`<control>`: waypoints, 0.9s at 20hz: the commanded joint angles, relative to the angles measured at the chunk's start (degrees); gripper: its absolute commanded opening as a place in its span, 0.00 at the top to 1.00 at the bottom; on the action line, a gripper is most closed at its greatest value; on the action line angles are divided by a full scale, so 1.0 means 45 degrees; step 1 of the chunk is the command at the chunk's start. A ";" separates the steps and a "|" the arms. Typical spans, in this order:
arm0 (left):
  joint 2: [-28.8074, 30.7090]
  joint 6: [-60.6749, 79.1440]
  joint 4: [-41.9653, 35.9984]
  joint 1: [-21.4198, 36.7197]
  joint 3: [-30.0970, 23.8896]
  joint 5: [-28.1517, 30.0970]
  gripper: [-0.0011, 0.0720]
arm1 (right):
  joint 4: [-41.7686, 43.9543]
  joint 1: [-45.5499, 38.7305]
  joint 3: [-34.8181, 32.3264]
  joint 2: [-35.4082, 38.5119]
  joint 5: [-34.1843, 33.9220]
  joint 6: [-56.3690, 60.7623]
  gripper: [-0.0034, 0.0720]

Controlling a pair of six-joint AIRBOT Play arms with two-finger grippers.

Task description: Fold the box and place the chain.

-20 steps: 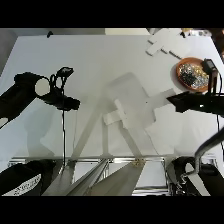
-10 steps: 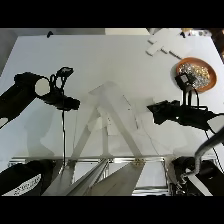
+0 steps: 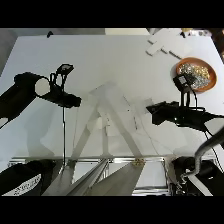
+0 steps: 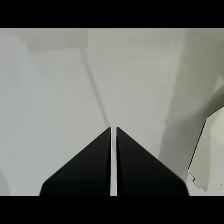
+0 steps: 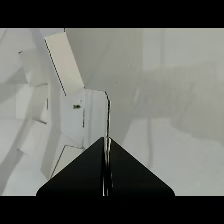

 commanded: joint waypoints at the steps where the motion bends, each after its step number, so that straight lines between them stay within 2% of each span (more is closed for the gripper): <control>1: -0.0015 0.2006 -0.0651 -0.0010 -0.0005 0.0724 0.94 | -0.0029 0.0019 -0.0005 0.0015 0.0087 0.0005 0.93; 2: -0.0039 0.2890 -0.1049 -0.0005 -0.0005 0.0884 0.76 | -0.0029 0.0019 -0.0005 0.0010 0.0087 0.0000 0.93; 3: -0.0146 0.3818 -0.1797 0.0053 -0.0005 0.1044 0.42 | -0.0029 0.0019 0.0000 0.0010 0.0087 0.0005 0.93; 4: -0.0408 0.4862 -0.3026 0.0214 -0.0005 0.1107 0.21 | -0.0029 0.0019 -0.0005 0.0010 0.0087 0.0005 0.93; 6: -0.1413 0.6863 -0.6023 0.0865 -0.0005 0.0695 0.10 | -0.0029 0.0019 -0.0005 0.0015 0.0087 0.0005 0.93; 7: -0.2069 0.8053 -0.7635 0.1239 -0.0005 0.0238 0.09 | -0.0029 0.0019 -0.0005 0.0015 0.0087 0.0005 0.93; 8: -0.2807 0.9636 -0.9534 0.1598 -0.0005 -0.0374 0.04 | -0.0029 0.0019 0.0000 0.0015 0.0087 0.0005 0.93; 10: -0.4104 1.2308 -1.2560 0.2103 -0.0005 -0.1321 0.04 | -0.0024 0.0019 0.0000 0.0015 0.0087 0.0005 0.93; 11: -0.4624 1.2794 -1.3172 0.2195 -0.0005 -0.1384 0.04 | -0.0024 0.0019 0.0000 0.0015 0.0092 0.0005 0.93; 15: -0.6339 1.4202 -1.3736 0.2380 -0.0005 -0.1530 0.04 | -0.0015 0.0019 0.0000 0.0015 0.0092 0.0005 0.93; 18: -0.7067 1.6014 -1.5679 0.2395 -0.0005 -0.1608 0.04 | -0.0019 0.0019 0.0000 0.0015 0.0092 0.0005 0.93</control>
